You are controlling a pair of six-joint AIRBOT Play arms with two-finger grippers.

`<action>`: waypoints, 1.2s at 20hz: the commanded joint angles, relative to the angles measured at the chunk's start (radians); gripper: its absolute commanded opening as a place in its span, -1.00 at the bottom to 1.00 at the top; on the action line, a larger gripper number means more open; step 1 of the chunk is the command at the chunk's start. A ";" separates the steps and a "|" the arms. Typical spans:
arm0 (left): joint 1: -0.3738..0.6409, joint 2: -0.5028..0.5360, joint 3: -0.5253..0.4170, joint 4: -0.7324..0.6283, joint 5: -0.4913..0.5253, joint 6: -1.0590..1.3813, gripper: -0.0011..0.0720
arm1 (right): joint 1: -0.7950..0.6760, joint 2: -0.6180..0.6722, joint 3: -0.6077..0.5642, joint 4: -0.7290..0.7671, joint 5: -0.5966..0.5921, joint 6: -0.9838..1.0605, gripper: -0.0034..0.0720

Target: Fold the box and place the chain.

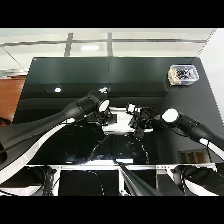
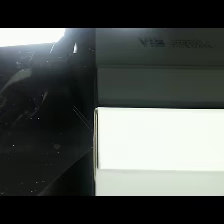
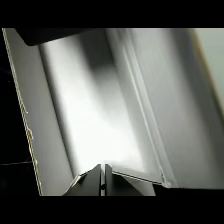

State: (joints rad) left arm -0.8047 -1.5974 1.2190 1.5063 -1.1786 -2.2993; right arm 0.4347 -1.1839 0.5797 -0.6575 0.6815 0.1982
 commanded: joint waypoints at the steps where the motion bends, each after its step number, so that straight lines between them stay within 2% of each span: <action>1: 0.001 -0.001 0.000 0.001 -0.001 0.000 -0.90 | -0.033 0.037 0.014 -0.039 0.093 0.193 -0.87; 4: 0.001 -0.001 0.000 0.000 -0.001 0.000 -0.90 | -0.217 0.137 0.066 -0.269 0.282 0.517 -0.87; 6: 0.000 -0.001 0.000 0.000 -0.001 0.000 -0.90 | -0.423 0.173 0.064 -0.345 0.318 0.729 -0.87; 7: 0.000 -0.001 0.000 0.000 -0.001 0.000 -0.90 | -0.537 0.170 0.046 -0.325 0.296 0.826 -0.87; 9: 0.001 -0.001 0.001 0.000 -0.003 0.000 -0.90 | -0.723 0.141 -0.030 -0.166 0.238 0.896 -0.87; 11: 0.001 -0.001 0.001 0.000 -0.003 0.000 -0.90 | -0.821 0.058 -0.092 0.035 0.294 0.869 -0.87; 14: 0.001 -0.001 0.001 0.000 -0.003 0.000 -0.90 | -0.772 -0.101 -0.102 0.142 0.451 0.737 -0.87; 16: 0.001 -0.001 0.001 0.000 -0.003 0.000 -0.90 | -0.674 -0.176 -0.102 0.168 0.494 0.689 -0.87; 19: 0.001 -0.001 0.001 0.000 -0.003 0.000 -0.90 | -0.525 -0.201 -0.091 0.232 0.502 0.594 -0.87; 23: 0.001 -0.001 0.001 0.000 -0.003 0.000 -0.90 | -0.468 -0.197 0.011 0.209 0.551 0.567 -0.86; 24: 0.001 -0.001 0.001 0.000 -0.003 0.000 -0.90 | -0.468 -0.197 0.036 0.201 0.565 0.568 -0.26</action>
State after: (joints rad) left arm -0.8047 -1.5974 1.2190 1.5059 -1.1835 -2.2993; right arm -0.0689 -1.3727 0.5594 -0.4557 1.1992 0.7959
